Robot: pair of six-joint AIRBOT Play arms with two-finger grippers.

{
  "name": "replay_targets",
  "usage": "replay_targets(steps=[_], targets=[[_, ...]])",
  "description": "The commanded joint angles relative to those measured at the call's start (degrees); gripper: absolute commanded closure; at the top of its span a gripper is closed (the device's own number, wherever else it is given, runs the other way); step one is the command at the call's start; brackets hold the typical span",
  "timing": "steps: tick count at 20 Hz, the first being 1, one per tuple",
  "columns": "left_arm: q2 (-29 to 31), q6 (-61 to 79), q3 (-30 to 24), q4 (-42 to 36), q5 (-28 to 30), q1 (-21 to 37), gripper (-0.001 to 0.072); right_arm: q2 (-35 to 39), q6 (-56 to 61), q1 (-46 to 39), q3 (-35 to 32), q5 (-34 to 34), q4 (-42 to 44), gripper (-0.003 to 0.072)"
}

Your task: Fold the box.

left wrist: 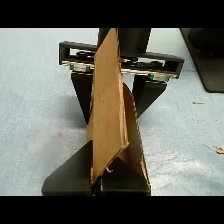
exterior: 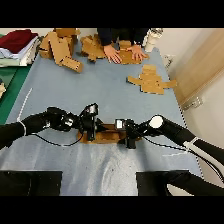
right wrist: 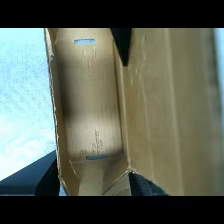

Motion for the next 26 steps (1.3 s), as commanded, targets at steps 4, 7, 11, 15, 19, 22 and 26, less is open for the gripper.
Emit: replay_targets(steps=[4, 7, 11, 15, 19, 22, 26], targets=[[0.04, -0.52, 0.13, -1.29, 1.81, 0.02, 0.0694, -0.02, 0.04, 0.04, 0.02, 0.0, 0.0, 0.0179], [0.04, -0.55, 0.13, -1.29, 1.77, 0.02, 0.0694, -0.02, 0.02, 0.04, 0.02, 0.0, 0.0, 0.018], [0.04, -0.52, 0.13, -1.29, 1.77, 0.02, 0.0694, -0.02, 0.04, 0.04, 0.02, 0.0, 0.0, 0.0179], [0.04, -0.55, 0.13, -1.29, 1.77, 0.02, 0.0694, -0.02, 0.02, 0.04, 0.02, 0.0, 0.0, 0.018], [0.04, -2.32, 0.13, -1.33, 1.84, 0.02, 0.0583, -0.02, 0.02, 0.04, 0.02, 0.0, 0.0, 0.018], [0.09, -9.33, 0.15, -3.34, 4.35, 0.02, 0.0277, -0.02, 0.02, 0.04, 0.02, -0.02, 0.0, 0.0179], [0.76, -9.49, 0.35, -3.06, 5.33, 0.11, 0.0276, -0.02, 0.02, 0.04, 0.02, 0.0, -0.02, 0.0179]])
